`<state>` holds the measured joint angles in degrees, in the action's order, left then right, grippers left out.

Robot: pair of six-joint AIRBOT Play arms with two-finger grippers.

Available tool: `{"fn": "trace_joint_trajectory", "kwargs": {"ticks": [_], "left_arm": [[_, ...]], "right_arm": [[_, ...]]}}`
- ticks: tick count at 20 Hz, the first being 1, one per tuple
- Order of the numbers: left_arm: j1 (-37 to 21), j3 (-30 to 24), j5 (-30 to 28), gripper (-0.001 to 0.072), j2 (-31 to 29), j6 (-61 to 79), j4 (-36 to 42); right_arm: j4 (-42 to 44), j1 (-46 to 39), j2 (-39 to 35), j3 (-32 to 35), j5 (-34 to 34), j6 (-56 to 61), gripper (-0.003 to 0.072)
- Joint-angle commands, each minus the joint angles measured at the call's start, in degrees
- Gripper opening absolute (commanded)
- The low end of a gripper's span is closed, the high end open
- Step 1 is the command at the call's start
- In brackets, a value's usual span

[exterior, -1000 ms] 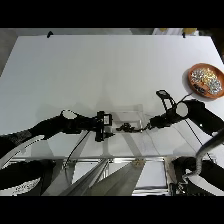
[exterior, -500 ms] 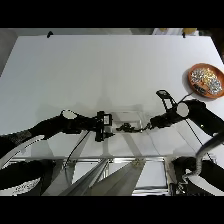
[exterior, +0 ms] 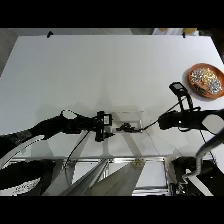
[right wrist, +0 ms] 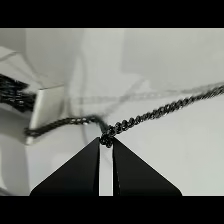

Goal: Fold the box and place the chain.

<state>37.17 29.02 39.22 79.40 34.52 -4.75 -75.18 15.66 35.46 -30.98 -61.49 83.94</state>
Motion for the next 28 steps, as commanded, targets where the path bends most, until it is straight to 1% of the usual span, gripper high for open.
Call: {"fn": "trace_joint_trajectory", "kwargs": {"ticks": [1, 4, 8, 13, 21, 23, 26, 28], "left_arm": [[0.0, 0.0, 0.0, 0.0272, 0.0, 0.0, 0.0], [0.0, 0.0, 0.0, 0.0272, 0.0, 0.0, 0.0], [0.0, 0.0, 0.0, 0.0272, 0.0, 0.0, 0.0], [0.0, 0.0, 0.0, 0.0272, 0.0, 0.0, 0.0], [0.0, 0.0, 0.0, 0.0272, 0.0, 0.0, 0.0], [0.0, 0.0, 0.0, 0.0272, 0.0, 0.0, 0.0], [0.0, 0.0, 0.0, 0.0272, 0.0, 0.0, 0.0], [0.0, 0.0, 0.0, 0.0272, 0.0, 0.0, 0.0]], "right_arm": [[7.1, 0.0, -9.0, -0.1, -1.0, -3.4, 0.0015], [17.3, 0.0, -12.0, -0.1, -0.7, -6.1, 0.0015], [29.9, 0.0, -12.0, -0.1, -0.4, -12.9, 0.0015], [42.7, 0.0, -12.0, -0.1, -0.2, -20.5, 0.0015], [60.2, 0.0, -12.0, -0.1, -0.3, -33.5, 0.0015], [62.4, 0.0, -12.0, -0.1, -0.4, -36.4, 0.0015], [62.1, 0.0, -11.8, -0.1, -0.7, -37.5, 0.0015], [58.4, 0.0, -11.1, -0.1, -0.4, -37.5, 0.0015]]}}
